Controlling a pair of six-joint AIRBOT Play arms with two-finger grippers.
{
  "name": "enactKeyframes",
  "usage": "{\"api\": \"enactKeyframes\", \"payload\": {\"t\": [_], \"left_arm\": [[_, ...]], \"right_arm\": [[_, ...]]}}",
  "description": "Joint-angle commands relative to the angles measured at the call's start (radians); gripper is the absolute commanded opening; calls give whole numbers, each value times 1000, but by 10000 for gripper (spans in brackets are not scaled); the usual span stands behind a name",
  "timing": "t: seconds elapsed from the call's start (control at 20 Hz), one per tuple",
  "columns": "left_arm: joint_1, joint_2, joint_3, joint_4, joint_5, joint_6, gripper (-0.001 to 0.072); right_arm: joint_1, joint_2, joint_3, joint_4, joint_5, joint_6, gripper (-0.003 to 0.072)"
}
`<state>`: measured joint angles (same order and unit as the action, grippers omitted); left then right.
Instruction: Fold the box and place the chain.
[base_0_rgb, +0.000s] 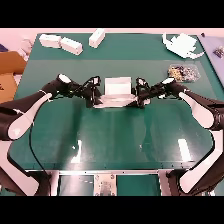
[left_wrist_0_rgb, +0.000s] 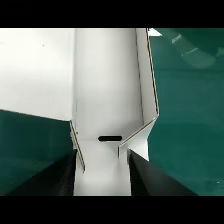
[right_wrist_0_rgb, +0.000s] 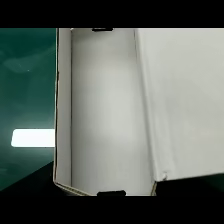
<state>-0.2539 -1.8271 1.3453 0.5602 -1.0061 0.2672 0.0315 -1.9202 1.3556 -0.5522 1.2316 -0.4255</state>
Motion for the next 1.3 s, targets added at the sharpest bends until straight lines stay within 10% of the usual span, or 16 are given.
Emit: {"api": "enactKeyframes", "payload": {"t": [0.0,1.25], "left_arm": [[-1,-1,0,1,-4,-5,366],[-39,-1,13,16,37,31,347]], "right_arm": [[0,1,1,2,-3,2,433],[0,1,1,2,-3,2,433]]}}
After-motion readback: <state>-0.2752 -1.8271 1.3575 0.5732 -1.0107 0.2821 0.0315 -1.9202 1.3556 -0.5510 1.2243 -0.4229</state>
